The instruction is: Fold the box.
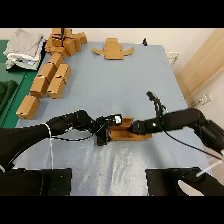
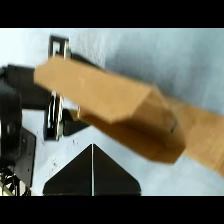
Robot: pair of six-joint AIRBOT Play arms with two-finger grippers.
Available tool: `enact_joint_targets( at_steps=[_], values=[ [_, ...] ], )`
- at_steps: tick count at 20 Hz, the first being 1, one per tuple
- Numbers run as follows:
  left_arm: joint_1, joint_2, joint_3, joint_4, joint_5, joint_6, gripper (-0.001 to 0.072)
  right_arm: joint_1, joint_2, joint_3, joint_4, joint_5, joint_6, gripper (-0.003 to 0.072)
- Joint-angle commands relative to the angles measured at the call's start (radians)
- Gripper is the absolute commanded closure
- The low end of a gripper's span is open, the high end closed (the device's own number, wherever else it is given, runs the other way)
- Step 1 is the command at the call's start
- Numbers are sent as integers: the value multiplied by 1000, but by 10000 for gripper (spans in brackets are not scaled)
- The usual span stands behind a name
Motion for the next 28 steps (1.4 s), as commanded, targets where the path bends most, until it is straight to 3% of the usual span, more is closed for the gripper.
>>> enact_joint_targets(
  at_steps=[1,5,15,28],
  values=[
    [0,1,0,0,0,0,230,0,-192,136,-1,35,-84,685],
    [0,1,0,0,0,0,230,-24,-383,233,-36,65,-155,685],
    [0,1,0,0,0,0,230,-72,-533,234,-5,36,-287,686],
    [0,1,0,0,0,0,230,-58,-554,227,-7,-14,-298,686]
  ],
)
